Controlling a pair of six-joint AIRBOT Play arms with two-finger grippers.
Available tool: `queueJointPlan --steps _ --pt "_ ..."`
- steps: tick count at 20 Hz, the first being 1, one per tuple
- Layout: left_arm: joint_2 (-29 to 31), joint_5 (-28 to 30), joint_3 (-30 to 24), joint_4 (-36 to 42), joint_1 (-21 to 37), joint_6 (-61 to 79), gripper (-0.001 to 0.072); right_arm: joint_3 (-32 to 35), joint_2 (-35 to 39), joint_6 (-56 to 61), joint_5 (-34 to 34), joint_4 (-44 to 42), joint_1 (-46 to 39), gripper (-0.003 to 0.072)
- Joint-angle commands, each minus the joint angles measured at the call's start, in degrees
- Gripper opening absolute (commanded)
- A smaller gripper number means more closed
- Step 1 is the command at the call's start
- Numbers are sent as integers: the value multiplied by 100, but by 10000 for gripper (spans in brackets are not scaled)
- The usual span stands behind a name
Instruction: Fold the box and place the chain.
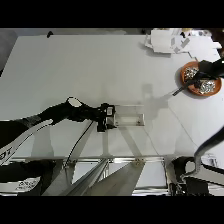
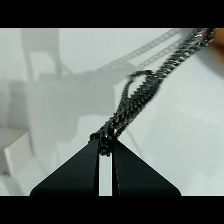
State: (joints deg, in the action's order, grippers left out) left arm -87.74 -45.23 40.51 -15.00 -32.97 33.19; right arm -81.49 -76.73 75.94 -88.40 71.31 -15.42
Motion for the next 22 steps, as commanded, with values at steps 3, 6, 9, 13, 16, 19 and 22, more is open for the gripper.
queueJointPlan --steps 3,6,9,13,16,19,22 --pt "4 0 2 -2 2 0 108 804 868 -125 -144 -350 789 19" --pt "4 0 2 -2 2 0 108 931 1408 -76 -249 -393 1296 19" --pt "4 0 2 -2 2 0 108 935 1899 122 -295 -407 1786 19" --pt "4 0 2 -2 2 0 108 935 2332 284 -293 -621 2485 19" --pt "4 0 2 -2 2 0 108 938 2424 466 -164 -671 3141 19" --pt "4 0 2 -2 2 0 108 979 2424 662 118 -660 3709 19" --pt "4 0 2 -2 2 0 108 1185 2424 824 546 -612 4059 19"
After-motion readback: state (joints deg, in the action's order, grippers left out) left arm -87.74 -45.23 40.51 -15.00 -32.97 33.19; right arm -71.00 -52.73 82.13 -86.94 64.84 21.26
